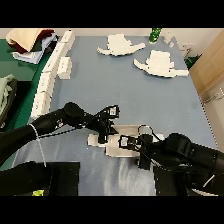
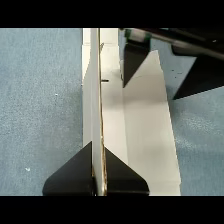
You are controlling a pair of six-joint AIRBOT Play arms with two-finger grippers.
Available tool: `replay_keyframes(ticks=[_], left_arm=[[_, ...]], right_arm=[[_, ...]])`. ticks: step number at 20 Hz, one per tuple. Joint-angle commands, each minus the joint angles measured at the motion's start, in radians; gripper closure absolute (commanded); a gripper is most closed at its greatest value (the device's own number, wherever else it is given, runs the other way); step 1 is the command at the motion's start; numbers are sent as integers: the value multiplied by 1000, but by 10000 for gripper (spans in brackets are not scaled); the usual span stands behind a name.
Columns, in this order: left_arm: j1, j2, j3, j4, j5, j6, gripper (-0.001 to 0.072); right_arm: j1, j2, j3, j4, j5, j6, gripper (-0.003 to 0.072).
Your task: Fold the box.
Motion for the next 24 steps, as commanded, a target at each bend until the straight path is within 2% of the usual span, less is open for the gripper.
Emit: replay_keyframes(ticks=[1, 5, 10, 13, 19, 22, 24], left_arm=[[1, 0, 1, 0, 0, 0, 696], [1, 0, 1, 0, 0, 0, 696], [1, 0, 1, 0, 0, 0, 696], [1, 0, 1, 0, 0, 0, 696], [1, 0, 1, 0, 0, 0, 696], [1, 0, 1, 0, 0, 0, 696], [1, 0, 1, 0, 0, 0, 696]], right_arm=[[15, -39, 14, -171, 47, 154, -25], [15, 33, 29, -230, 13, 310, -23], [15, 132, 29, -235, -92, 410, -24], [14, 133, 29, -276, -124, 457, -24], [10, 121, 29, -304, -105, 455, -34], [-87, 123, 29, -226, -85, 290, -34], [-204, 123, 29, -51, -47, 7, -34]])
